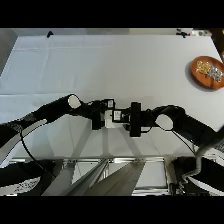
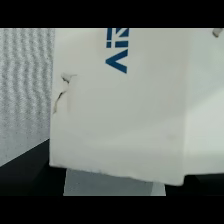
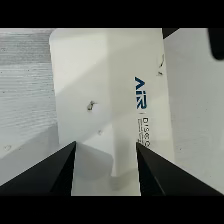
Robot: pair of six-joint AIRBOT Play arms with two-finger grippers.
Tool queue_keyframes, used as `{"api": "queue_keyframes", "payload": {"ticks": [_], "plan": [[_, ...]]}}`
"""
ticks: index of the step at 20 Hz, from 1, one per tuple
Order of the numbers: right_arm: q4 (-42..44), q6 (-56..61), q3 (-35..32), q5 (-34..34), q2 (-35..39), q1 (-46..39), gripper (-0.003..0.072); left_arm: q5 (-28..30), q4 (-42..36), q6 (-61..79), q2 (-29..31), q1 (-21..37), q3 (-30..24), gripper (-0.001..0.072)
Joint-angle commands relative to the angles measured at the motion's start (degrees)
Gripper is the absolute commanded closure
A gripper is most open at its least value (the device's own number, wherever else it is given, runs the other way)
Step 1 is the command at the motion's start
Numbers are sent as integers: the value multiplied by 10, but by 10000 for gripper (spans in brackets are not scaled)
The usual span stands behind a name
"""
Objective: Fold the box and place the chain.
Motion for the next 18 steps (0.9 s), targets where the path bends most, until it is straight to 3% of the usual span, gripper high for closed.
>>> {"api": "queue_keyframes", "payload": {"ticks": [1,3,10,18], "plan": [[3,-2,1,10,-1,0,295,0,0,0,0,0,0,574],[-12,-2,1,12,-7,0,367,0,0,0,0,0,0,575],[-33,0,10,-5,-9,-6,372,0,0,0,0,0,0,575],[-32,-2,31,22,-9,-33,371,0,0,0,0,0,0,575]]}}
